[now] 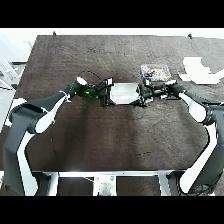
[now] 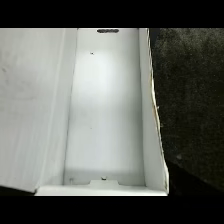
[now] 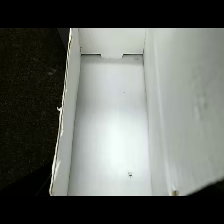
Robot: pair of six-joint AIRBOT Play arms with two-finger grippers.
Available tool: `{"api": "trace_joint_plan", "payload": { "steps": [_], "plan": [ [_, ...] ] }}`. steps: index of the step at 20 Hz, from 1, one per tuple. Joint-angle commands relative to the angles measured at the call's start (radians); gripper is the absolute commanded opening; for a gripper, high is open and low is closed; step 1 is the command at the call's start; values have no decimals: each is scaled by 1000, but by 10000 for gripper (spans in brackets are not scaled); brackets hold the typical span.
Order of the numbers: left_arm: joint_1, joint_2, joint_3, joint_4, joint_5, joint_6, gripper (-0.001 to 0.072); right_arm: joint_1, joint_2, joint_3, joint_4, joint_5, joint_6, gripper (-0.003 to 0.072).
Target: Fold the box and place the chain.
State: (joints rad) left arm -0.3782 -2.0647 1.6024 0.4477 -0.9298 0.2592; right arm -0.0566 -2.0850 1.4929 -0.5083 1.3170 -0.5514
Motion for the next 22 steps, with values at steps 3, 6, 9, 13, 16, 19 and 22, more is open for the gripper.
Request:
{"api": "trace_joint_plan", "payload": {
  "steps": [3,6,9,13,16,19,22],
  "plan": [
    [1,0,0,0,-2,1,413,1,-1,0,0,0,0,519],
    [1,0,0,0,-2,2,413,1,-1,0,0,0,0,518],
    [1,0,0,0,-3,2,413,-2,-1,2,3,0,-7,559],
    [1,0,0,0,-3,2,413,-6,2,16,-13,7,-6,657],
    [0,0,0,-1,-2,2,413,-16,19,21,-54,12,11,664],
    [1,0,0,-3,-3,2,413,-37,50,20,-61,22,28,664],
    [1,0,0,-4,-2,2,413,-57,93,21,-78,28,38,664]
  ]
}}
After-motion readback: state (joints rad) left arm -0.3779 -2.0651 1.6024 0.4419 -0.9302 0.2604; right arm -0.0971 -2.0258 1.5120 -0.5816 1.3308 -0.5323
